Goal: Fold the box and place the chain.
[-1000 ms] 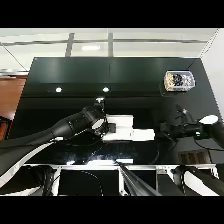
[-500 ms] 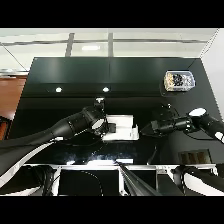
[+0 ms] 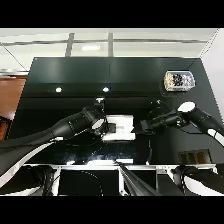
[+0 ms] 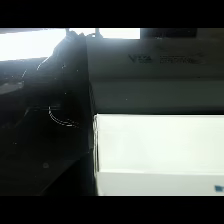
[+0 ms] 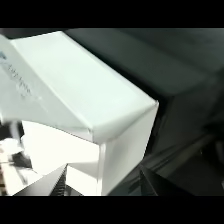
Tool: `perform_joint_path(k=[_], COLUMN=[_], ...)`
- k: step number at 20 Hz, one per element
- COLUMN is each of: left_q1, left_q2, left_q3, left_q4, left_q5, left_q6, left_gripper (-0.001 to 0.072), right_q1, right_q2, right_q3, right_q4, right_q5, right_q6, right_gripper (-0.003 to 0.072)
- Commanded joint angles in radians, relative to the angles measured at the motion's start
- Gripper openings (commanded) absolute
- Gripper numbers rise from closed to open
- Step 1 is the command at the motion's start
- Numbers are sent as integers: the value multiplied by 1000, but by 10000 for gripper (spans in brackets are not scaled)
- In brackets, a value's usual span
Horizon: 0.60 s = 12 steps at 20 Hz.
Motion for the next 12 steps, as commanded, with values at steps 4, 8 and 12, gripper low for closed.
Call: perform_joint_path(k=[4, 8, 12], left_q1=[0, 0, 0], left_q2=[-1, -1, -1], left_q3=[1, 1, 1], left_q4=[1, 1, 0], left_q5=[1, 2, 1], left_q6=[0, 0, 0], left_gripper=[29, 29, 29], right_q1=[282, 425, 503], right_q2=[-1, -1, -3], right_q3=[160, 217, 230], right_q4=[-433, -710, -793], right_q5=[-216, -229, -213], right_q6=[569, 918, 1074], right_gripper=[484, 482, 292])
